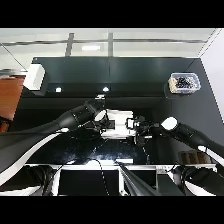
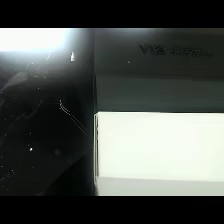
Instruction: Fold the box and place the chain.
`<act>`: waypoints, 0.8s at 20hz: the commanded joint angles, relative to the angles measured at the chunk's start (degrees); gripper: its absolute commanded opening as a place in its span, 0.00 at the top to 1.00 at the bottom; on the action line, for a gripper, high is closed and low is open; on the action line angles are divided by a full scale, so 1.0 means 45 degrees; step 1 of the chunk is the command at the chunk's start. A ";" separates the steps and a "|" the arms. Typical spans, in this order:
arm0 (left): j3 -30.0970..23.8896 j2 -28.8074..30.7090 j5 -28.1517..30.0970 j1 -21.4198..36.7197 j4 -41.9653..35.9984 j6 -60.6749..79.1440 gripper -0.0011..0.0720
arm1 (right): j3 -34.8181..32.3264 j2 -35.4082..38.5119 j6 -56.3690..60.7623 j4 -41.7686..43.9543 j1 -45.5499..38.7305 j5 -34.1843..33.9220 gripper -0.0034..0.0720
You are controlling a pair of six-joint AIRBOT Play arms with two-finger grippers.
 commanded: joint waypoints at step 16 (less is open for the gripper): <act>0.0005 0.0058 -0.0083 0.0189 0.0170 0.0204 0.95 | 0.0461 0.1729 0.3128 -0.4527 -0.0034 0.1326 0.03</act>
